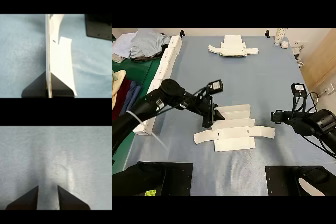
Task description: Fold the box.
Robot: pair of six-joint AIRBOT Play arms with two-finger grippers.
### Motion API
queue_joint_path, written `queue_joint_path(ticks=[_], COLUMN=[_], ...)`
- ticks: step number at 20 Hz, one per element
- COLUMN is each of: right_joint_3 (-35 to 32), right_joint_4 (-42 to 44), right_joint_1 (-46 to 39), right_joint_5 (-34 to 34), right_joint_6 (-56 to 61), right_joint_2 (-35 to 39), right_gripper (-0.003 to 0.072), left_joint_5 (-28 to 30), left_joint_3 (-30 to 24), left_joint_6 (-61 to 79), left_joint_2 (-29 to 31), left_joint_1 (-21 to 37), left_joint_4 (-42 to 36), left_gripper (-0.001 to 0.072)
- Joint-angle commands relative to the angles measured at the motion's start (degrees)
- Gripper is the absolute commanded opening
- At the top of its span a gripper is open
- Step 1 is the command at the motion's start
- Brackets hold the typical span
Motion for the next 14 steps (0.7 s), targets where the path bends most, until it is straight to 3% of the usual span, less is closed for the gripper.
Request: queue_joint_path(ticks=[1,4,7,11,14], right_joint_3=[0.4,0.4,0.4,0.4,0.4], right_joint_4=[-0.4,0.5,1.1,1.4,1.9], right_joint_1=[-0.3,-0.3,-0.3,-0.3,-0.2], right_joint_5=[0.0,0.0,0.0,0.0,0.0], right_joint_6=[3.4,3.7,3.7,3.7,3.7], right_joint_2=[0.0,0.0,0.0,0.0,0.0], right_gripper=[0.0369,0.0369,0.0368,0.0369,0.0368], left_joint_5=[14.6,28.5,34.8,34.4,26.4], left_joint_3=[-8.1,-15.7,-19.7,-20.2,-17.5], left_joint_6=[6.8,8.8,9.0,9.1,9.0], left_joint_2=[5.6,7.2,7.0,7.0,7.0], left_joint_1=[-6.3,-12.4,-16.2,-15.7,-12.7], left_joint_4=[0.1,-0.2,-0.4,-0.3,0.1], left_gripper=[0.0006,0.0007,0.0009,0.0011,0.001])
